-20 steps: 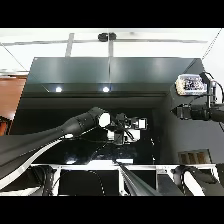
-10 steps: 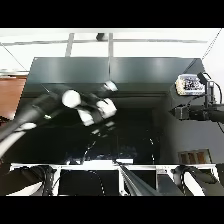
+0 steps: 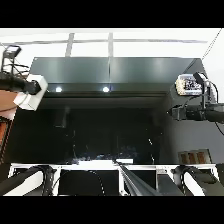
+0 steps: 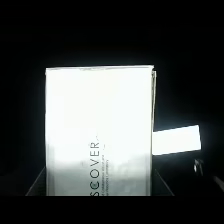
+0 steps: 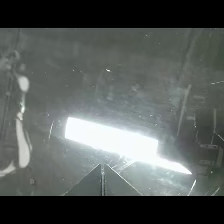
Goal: Fold the box and place the chain.
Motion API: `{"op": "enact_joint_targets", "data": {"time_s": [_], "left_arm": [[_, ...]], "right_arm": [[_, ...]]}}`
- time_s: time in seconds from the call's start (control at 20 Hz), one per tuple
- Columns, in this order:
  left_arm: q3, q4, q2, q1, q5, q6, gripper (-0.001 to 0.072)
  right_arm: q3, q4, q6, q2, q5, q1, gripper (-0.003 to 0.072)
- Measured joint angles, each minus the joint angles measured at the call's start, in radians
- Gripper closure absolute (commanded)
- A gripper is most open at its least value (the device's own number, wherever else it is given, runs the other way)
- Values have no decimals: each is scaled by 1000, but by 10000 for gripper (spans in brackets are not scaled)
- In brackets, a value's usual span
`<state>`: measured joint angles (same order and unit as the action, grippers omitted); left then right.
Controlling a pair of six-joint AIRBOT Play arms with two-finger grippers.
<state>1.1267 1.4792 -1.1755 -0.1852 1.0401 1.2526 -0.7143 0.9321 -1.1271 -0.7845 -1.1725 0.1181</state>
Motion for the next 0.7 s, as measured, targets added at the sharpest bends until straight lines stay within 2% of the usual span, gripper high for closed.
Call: {"op": "enact_joint_targets", "data": {"time_s": [0.2, 0.35, 0.6, 0.65, 0.7], "left_arm": [[172, -6, -230, -88, -78, 12, 434], [330, -31, -424, -103, -146, 15, 434], [573, -53, -678, -103, -232, -34, 434], [613, -65, -715, -104, -230, -36, 425], [652, -83, -751, -103, -234, -40, 336]], "right_arm": [[0, -1, -4, 0, -23, -1, 670], [0, -3, -6, 0, -31, -1, 670], [0, -6, -7, 0, -39, -1, 670], [0, -6, -7, 0, -39, -1, 670], [0, -6, -7, 0, -38, -1, 670]]}}
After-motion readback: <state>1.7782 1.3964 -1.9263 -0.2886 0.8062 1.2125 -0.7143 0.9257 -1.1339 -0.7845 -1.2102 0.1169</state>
